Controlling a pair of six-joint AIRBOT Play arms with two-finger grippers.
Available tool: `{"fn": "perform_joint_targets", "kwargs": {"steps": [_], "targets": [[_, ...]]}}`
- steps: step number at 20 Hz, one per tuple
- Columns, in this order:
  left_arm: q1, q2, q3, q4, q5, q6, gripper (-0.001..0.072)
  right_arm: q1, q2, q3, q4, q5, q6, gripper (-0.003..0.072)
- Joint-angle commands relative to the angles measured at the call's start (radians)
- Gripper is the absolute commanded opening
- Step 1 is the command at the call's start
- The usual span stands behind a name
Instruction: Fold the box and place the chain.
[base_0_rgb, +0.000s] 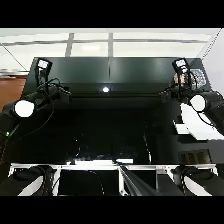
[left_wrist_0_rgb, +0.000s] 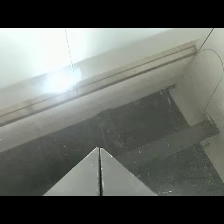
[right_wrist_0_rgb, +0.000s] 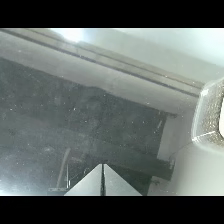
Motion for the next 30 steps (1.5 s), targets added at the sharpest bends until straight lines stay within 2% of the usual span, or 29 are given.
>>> {"fn": "perform_joint_targets", "kwargs": {"steps": [1, 14, 18, 19, 22, 23, 24, 25, 26, 27, 30], "targets": [[0.000, 0.000, 0.000, 0.000, 0.000, 0.000, 0.0032, -0.001, 0.000, 0.000, 0.000, 0.000, 0.001, 0.0017], [0.000, 0.000, 0.000, 0.000, 0.000, 0.000, 0.0032, -0.001, 0.000, 0.000, 0.002, -0.003, 0.001, 0.0018], [-0.001, 0.000, 0.000, -0.005, 0.022, 0.000, 0.0032, -0.001, 0.000, 0.000, 0.076, -0.017, 0.002, 0.0018], [-0.001, 0.000, 0.000, -0.005, 0.048, 0.000, 0.0032, 0.000, 0.000, 0.000, 0.121, -0.047, 0.002, 0.0018], [-0.001, -0.006, 0.000, -0.008, 0.127, 0.000, 0.0032, 0.000, -0.008, 0.000, 0.339, -0.245, 0.001, 0.0019], [-0.001, -0.016, 0.000, -0.008, 0.154, -0.001, 0.0049, 0.000, -0.018, 0.000, 0.343, -0.307, 0.002, 0.0131], [-0.001, -0.029, 0.000, -0.008, 0.174, -0.010, 0.0261, -0.001, -0.030, 0.000, 0.343, -0.336, 0.002, 0.0573], [-0.001, -0.040, 0.000, -0.009, 0.179, -0.023, 0.0675, -0.006, -0.045, 0.000, 0.334, -0.343, 0.001, 0.0720], [-0.001, -0.048, 0.000, -0.011, 0.179, -0.038, 0.0708, -0.022, -0.054, 0.001, 0.325, -0.323, 0.001, 0.0720], [-0.001, -0.050, 0.000, -0.010, 0.165, -0.037, 0.0708, -0.060, -0.056, 0.006, 0.306, -0.275, 0.001, 0.0720], [0.001, -0.040, 0.000, -0.003, 0.083, -0.037, 0.0708, -0.316, -0.056, 0.101, 0.126, -0.023, 0.119, 0.0720]]}}
